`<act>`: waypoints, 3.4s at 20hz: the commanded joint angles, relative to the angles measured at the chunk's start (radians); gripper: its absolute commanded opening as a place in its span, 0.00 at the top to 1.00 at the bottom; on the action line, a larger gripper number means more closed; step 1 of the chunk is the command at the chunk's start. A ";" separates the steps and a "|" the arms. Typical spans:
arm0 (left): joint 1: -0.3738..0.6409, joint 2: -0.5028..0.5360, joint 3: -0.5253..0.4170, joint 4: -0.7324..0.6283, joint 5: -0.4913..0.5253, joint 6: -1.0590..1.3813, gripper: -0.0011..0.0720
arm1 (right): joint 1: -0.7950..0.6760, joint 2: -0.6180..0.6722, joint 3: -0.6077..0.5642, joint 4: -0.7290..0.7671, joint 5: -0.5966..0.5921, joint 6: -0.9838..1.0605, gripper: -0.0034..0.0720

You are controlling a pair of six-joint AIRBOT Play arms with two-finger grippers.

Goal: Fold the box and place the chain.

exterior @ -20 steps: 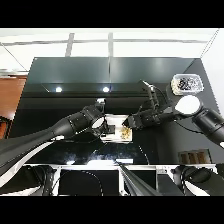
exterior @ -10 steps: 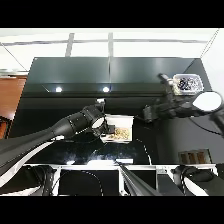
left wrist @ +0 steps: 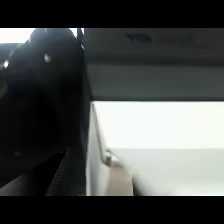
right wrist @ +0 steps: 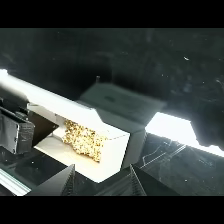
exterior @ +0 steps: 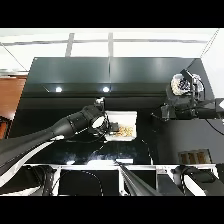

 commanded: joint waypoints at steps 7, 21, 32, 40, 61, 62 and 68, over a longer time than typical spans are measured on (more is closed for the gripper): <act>0.005 0.291 -0.023 0.132 -0.184 0.359 0.37 | -0.005 0.004 0.000 0.003 -0.046 0.000 0.40; 0.560 0.383 -0.500 -0.798 0.041 1.953 0.02 | -0.005 0.004 0.000 -0.032 -0.102 0.001 0.40; 0.469 0.238 -0.486 -0.893 0.125 2.603 0.02 | -0.005 0.004 0.000 -0.032 -0.105 0.002 0.40; 0.468 0.098 -0.378 -0.924 0.093 2.665 0.02 | -0.005 0.004 0.000 -0.032 -0.105 0.001 0.40; 0.362 0.092 -0.365 -0.921 0.205 2.608 0.02 | -0.005 0.004 0.000 -0.035 -0.119 0.002 0.40; 0.362 0.090 -0.362 -0.920 0.198 2.609 0.02 | -0.005 0.004 0.000 -0.035 -0.120 0.002 0.40; 0.326 0.072 -0.340 -0.919 0.190 2.624 0.02 | -0.005 0.004 0.000 -0.035 -0.118 0.016 0.40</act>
